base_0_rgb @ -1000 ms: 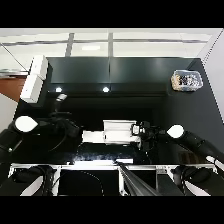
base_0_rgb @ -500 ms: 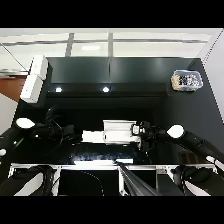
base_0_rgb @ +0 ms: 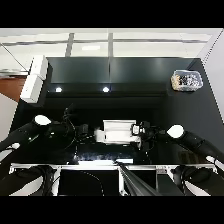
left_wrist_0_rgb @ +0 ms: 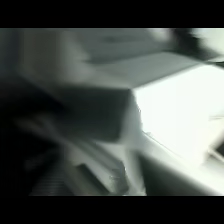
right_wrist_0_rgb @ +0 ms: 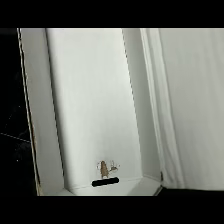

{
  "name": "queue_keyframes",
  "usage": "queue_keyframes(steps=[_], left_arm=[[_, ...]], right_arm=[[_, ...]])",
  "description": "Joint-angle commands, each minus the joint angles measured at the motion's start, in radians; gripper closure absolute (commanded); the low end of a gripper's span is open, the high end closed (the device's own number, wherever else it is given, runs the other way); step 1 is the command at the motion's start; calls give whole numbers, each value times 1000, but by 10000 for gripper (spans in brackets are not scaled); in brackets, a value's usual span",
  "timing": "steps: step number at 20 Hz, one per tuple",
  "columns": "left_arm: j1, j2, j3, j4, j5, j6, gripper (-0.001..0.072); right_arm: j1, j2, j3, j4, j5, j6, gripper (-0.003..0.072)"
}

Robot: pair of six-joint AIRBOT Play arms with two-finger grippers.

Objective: Fold the box and place the chain.

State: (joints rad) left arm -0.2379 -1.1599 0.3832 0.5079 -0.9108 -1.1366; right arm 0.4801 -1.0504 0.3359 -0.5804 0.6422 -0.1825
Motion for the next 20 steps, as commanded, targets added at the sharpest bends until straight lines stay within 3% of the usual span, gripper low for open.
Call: queue_keyframes(steps=[1,4,11,16,20], left_arm=[[-17,19,32,7,-51,4,-4],[-34,43,68,4,-125,3,-3],[-183,52,128,27,0,-101,0],[-338,58,162,198,134,-345,28],[-447,66,209,440,200,-609,28]], right_arm=[[0,0,0,0,0,0,154],[0,0,0,0,0,0,153],[0,0,0,0,0,1,153],[0,0,0,0,0,1,153],[0,0,0,0,0,1,154]])
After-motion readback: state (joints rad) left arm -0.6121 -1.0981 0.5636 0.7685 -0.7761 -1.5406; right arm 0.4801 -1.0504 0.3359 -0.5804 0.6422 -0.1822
